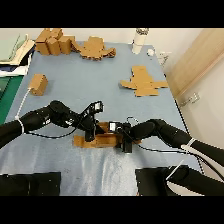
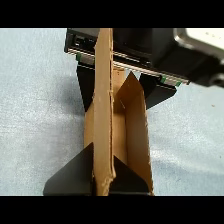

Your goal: Fold the box.

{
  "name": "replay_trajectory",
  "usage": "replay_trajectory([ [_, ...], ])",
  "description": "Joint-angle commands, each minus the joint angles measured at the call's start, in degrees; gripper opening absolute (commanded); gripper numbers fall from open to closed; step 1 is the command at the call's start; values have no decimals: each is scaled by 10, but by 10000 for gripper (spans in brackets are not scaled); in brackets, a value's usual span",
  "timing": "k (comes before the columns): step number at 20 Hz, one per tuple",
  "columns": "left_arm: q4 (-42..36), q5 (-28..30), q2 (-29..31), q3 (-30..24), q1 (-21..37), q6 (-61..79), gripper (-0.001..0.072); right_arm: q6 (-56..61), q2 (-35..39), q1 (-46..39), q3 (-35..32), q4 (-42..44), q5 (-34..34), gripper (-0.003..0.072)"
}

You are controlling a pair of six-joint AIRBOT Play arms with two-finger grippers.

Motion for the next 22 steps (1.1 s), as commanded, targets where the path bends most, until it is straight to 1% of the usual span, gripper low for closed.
replay_trajectory([
  [1,0,0,0,0,0,0,14,0,0,0,0,0,-4,506],
  [11,0,-1,0,0,0,0,14,0,0,0,0,0,-4,506],
  [13,1,1,0,0,1,-20,16,0,0,0,0,0,-4,506],
  [14,8,1,1,1,4,-42,132,0,0,0,0,0,-4,506],
  [15,21,3,3,1,7,-64,475,0,0,0,0,0,-4,506],
  [16,41,4,9,1,13,-105,601,0,0,0,0,0,-4,506],
  [18,93,-2,31,1,30,-167,603,0,0,0,0,0,-4,506],
  [20,132,-7,66,1,49,-216,603,0,0,0,0,0,-4,506],
  [22,154,-42,102,1,67,-271,603,0,0,0,0,0,-4,506],
])
